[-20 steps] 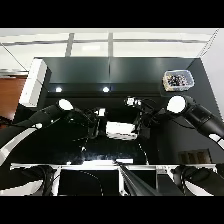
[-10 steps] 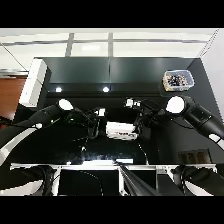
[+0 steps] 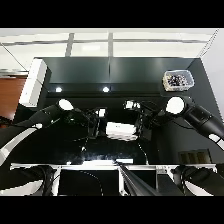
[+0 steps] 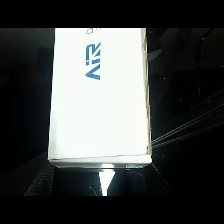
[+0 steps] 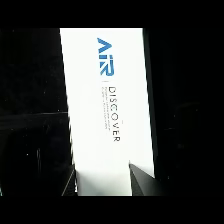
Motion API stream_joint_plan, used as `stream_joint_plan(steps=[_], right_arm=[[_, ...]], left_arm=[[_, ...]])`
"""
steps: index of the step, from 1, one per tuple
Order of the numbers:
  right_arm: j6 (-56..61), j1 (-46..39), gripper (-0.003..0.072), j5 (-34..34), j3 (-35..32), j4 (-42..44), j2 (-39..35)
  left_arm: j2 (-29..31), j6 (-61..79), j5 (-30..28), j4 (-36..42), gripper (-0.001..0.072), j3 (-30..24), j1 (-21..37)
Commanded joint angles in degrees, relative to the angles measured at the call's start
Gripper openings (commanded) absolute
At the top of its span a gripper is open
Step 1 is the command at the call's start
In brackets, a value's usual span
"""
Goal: Fold the box and place the chain.
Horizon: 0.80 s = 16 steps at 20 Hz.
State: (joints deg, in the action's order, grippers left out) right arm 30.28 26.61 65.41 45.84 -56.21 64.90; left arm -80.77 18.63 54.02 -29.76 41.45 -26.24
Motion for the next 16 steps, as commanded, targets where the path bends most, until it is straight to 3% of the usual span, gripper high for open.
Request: stream_joint_plan(steps=[1,16], right_arm=[[0.04,0.07,0.0392,-0.11,-0.02,0.02,0.02],[7.96,3.54,0.0392,-1.46,-0.04,-5.35,0.02]], left_arm=[[0.0,-0.04,-0.09,0.02,0.0355,0.02,0.02],[0.0,-0.04,-0.09,0.02,0.0354,0.02,0.02]])
